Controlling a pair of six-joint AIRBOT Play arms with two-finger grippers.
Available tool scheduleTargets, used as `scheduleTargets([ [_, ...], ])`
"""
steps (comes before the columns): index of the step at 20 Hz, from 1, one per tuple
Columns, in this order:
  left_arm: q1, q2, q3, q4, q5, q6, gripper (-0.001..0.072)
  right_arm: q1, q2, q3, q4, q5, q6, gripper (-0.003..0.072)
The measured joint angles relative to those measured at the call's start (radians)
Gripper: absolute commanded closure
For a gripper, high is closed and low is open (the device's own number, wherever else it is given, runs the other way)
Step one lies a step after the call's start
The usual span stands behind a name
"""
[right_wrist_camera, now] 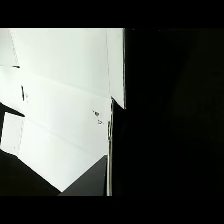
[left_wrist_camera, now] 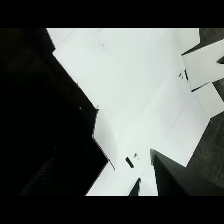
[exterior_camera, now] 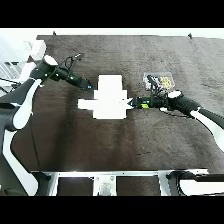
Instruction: Fold the box and place the chain.
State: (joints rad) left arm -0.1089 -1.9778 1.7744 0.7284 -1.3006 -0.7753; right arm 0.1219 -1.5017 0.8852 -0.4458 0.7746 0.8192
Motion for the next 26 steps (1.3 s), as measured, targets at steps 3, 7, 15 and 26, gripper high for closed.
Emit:
scheduleTargets([
  [3,-0.005,-0.04,0.038,-0.014,-0.001,-0.01,0.0041,0.0,0.0,0.0,0.0,0.0,0.0,0.067],
  [7,-0.007,-0.061,0.061,-0.031,0.01,-0.017,0.0054,0.0,0.0,0.0,0.0,0.0,0.0,0.067],
  [15,-0.027,-0.105,0.073,-0.052,0.038,-0.016,0.0059,0.0,0.0,0.0,0.0,0.002,0.0,0.067],
  [26,-0.072,-0.135,0.074,-0.06,0.064,0.007,0.0181,0.0,0.0,0.0,0.0,0.003,0.0,0.067],
])
